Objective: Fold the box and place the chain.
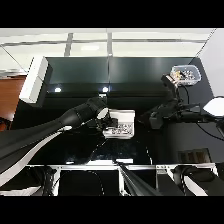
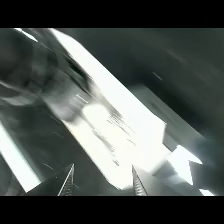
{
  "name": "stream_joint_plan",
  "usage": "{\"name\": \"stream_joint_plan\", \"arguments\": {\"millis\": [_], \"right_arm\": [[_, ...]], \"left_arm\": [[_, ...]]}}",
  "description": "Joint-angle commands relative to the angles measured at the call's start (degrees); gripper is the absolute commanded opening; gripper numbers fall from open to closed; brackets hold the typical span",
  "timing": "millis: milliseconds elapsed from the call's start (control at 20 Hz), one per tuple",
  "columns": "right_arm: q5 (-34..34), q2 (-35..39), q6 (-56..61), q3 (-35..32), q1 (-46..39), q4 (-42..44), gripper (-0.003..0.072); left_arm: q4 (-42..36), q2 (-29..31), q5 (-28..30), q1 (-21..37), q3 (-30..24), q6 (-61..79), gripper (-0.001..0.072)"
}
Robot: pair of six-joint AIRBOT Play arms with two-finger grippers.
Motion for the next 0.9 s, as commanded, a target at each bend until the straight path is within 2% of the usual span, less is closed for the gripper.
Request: {"name": "stream_joint_plan", "arguments": {"millis": [0,200,250,300,350,500,650,750,850], "right_arm": [[3.9,-0.1,1.2,-0.2,-3.9,-10.1,0.0425],[4.7,-0.1,1.2,-0.2,-4.1,-9.6,0.0425],[5.2,-0.1,1.2,-0.2,-4.1,-9.6,0.0425],[5.5,-0.1,1.2,-0.2,-4.1,-9.6,0.0425],[5.7,-0.1,1.2,-0.2,-4.1,-9.6,0.0425],[5.7,-0.1,1.2,-0.2,-4.1,-9.7,0.0425],[5.7,-0.1,1.2,-0.2,-4.1,-9.7,0.0425],[5.6,-0.1,1.2,-0.2,-4.1,-9.7,0.0425],[4.6,-0.1,1.2,-0.2,-4.1,-9.7,0.0425]], "left_arm": [[0.0,0.0,-0.1,0.0,0.0,0.0,0.0026],[-0.5,0.1,-0.6,0.0,0.4,0.0,0.0030],[-0.2,0.1,-1.6,0.0,0.9,0.0,0.0126],[-0.2,0.2,-2.6,0.0,1.7,0.0,0.0364],[0.2,0.5,-3.5,0.0,2.6,0.0,0.0467],[3.8,5.1,-3.9,-0.5,3.3,0.5,0.0467],[6.8,11.2,-6.7,-0.4,2.5,8.3,0.0467],[11.8,15.2,-8.0,1.1,-1.2,10.7,0.0465],[9.2,19.0,-7.9,6.5,-7.3,11.3,0.0465]]}}
